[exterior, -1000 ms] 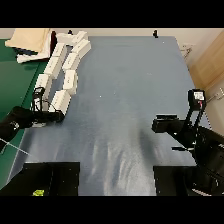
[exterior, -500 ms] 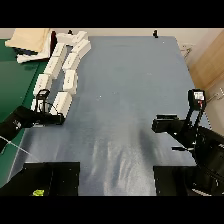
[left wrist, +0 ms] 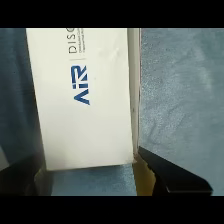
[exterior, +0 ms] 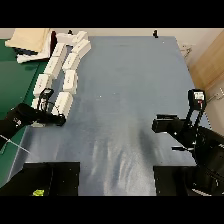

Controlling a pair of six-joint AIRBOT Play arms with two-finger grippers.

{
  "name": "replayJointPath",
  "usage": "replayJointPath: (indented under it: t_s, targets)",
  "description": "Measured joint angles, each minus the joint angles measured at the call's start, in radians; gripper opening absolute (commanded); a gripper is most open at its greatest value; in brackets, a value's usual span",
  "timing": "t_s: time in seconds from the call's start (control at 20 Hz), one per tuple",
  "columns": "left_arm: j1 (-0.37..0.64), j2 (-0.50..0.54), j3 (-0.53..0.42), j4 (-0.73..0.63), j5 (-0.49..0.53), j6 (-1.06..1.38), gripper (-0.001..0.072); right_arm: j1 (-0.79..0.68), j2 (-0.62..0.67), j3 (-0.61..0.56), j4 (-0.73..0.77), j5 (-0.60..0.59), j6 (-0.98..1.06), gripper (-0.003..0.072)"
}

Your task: Fold the box.

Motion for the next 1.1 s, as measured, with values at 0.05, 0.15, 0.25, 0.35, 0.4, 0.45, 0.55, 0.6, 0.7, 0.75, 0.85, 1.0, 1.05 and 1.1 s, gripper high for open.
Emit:
replayJointPath:
  t_s: [0.05, 0.15, 0.25, 0.35, 0.4, 0.45, 0.55, 0.6, 0.7, 0.75, 0.85, 1.0, 1.05, 1.1]
  targets:
    - [0.0, 0.003, 0.017, 0.036, -0.035, -0.021, 0.0697, 0.0, 0.0, 0.0, 0.0, 0.0, 0.0, 0.0001]
    - [0.0, 0.01, 0.06, 0.114, -0.135, -0.062, 0.0697, 0.0, 0.0, 0.0, 0.001, 0.0, 0.0, 0.0002]
    - [0.0, 0.017, 0.115, 0.173, -0.263, -0.095, 0.0695, 0.0, -0.001, 0.0, 0.004, 0.001, 0.0, 0.0002]
    - [-0.001, 0.022, 0.177, 0.206, -0.391, -0.145, 0.0457, 0.0, -0.004, 0.0, 0.014, 0.002, 0.0, 0.0002]
    - [-0.001, 0.024, 0.209, 0.215, -0.45, -0.172, 0.0144, 0.0, -0.01, 0.0, 0.02, 0.003, 0.0, 0.0002]
    - [-0.002, 0.025, 0.245, 0.224, -0.504, -0.2, 0.0015, 0.0, -0.02, 0.0, 0.024, 0.003, 0.0, 0.0001]
    - [-0.013, 0.027, 0.318, 0.219, -0.605, -0.241, 0.0015, 0.0, -0.051, 0.003, 0.031, 0.002, 0.0, 0.0002]
    - [-0.021, 0.027, 0.354, 0.208, -0.634, -0.257, 0.0015, -0.001, -0.076, 0.011, 0.035, 0.002, -0.004, 0.0002]
    - [-0.062, 0.025, 0.434, 0.166, -0.668, -0.284, 0.0015, -0.022, -0.143, 0.048, 0.049, -0.003, -0.032, 0.0002]
    - [-0.094, 0.02, 0.469, 0.151, -0.671, -0.293, 0.0015, -0.045, -0.184, 0.079, 0.065, -0.008, -0.057, 0.0002]
    - [-0.181, -0.001, 0.535, 0.126, -0.658, -0.314, 0.0015, -0.117, -0.288, 0.166, 0.137, -0.035, -0.152, 0.0002]
    - [-0.334, -0.067, 0.613, 0.109, -0.603, -0.354, 0.0015, -0.256, -0.476, 0.34, 0.337, -0.076, -0.372, 0.0002]
    - [-0.38, -0.094, 0.633, 0.105, -0.58, -0.365, 0.0015, -0.303, -0.546, 0.406, 0.424, -0.084, -0.456, 0.0002]
    - [-0.427, -0.128, 0.652, 0.103, -0.554, -0.375, 0.0015, -0.346, -0.615, 0.47, 0.51, -0.085, -0.533, 0.0002]
